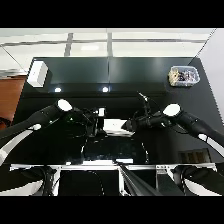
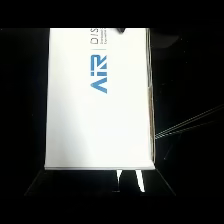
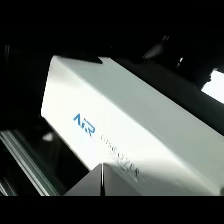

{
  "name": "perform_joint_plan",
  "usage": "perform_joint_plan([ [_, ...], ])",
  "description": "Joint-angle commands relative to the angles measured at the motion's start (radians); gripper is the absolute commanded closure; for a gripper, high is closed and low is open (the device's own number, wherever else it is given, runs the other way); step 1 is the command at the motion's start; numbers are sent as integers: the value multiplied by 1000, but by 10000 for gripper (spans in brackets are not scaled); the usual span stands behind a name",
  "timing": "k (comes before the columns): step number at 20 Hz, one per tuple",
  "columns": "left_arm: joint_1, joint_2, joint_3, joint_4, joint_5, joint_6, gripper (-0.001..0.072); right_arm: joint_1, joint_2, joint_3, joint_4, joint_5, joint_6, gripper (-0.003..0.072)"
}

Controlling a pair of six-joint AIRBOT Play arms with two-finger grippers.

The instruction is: Fold the box and place the chain.

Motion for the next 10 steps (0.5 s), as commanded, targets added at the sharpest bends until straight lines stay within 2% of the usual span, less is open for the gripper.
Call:
perform_joint_plan([
  [1,0,5,0,-1,-8,-7,312,-76,72,61,-14,165,-49,673],
  [3,2,17,0,0,41,-98,310,-189,166,95,-72,242,-42,673],
  [4,2,21,1,0,64,-134,245,-247,212,97,-89,253,-37,673],
  [5,2,24,3,1,65,-135,42,-310,258,97,-105,257,-27,673],
  [6,2,32,13,4,47,-135,-9,-368,294,97,-115,264,-21,673],
  [10,1,106,97,7,-69,-137,-9,-576,375,97,-145,344,-13,673],
])
